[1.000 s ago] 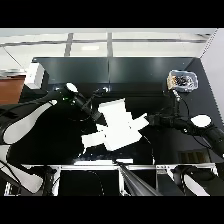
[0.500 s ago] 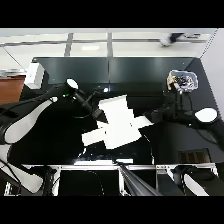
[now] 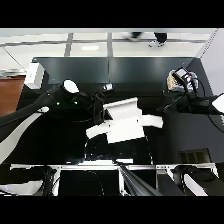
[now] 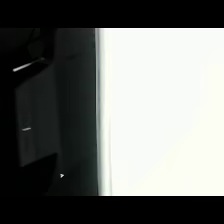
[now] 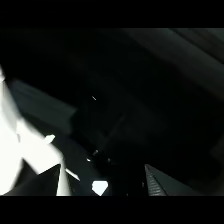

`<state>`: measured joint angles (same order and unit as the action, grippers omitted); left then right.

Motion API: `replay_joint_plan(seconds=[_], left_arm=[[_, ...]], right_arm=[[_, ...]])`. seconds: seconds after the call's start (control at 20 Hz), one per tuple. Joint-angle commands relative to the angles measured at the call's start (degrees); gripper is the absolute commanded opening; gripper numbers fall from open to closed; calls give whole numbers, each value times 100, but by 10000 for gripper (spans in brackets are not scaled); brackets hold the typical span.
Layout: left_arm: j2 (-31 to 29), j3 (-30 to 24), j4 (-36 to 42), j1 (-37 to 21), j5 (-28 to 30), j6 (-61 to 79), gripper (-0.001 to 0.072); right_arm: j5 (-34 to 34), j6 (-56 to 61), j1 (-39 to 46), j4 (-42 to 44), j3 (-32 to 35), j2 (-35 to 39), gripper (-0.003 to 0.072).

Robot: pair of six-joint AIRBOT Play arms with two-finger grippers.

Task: Fold the box and place the chain.

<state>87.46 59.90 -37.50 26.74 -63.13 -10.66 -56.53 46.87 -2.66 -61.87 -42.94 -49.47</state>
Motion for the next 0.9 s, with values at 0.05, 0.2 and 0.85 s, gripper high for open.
replay_joint_plan(seconds=[0.05, 0.2, 0.85], left_arm=[[122, -144, -127, 149, 754, 1412, 27], [363, -114, -127, 153, 863, 1410, 27], [415, -26, -247, 168, 866, 785, 25]], right_arm=[[426, -693, 2, -205, 601, 15, 713], [417, -1674, 0, 280, 1001, 13, 712], [667, -3965, -1163, 1434, 1397, -188, 704]])
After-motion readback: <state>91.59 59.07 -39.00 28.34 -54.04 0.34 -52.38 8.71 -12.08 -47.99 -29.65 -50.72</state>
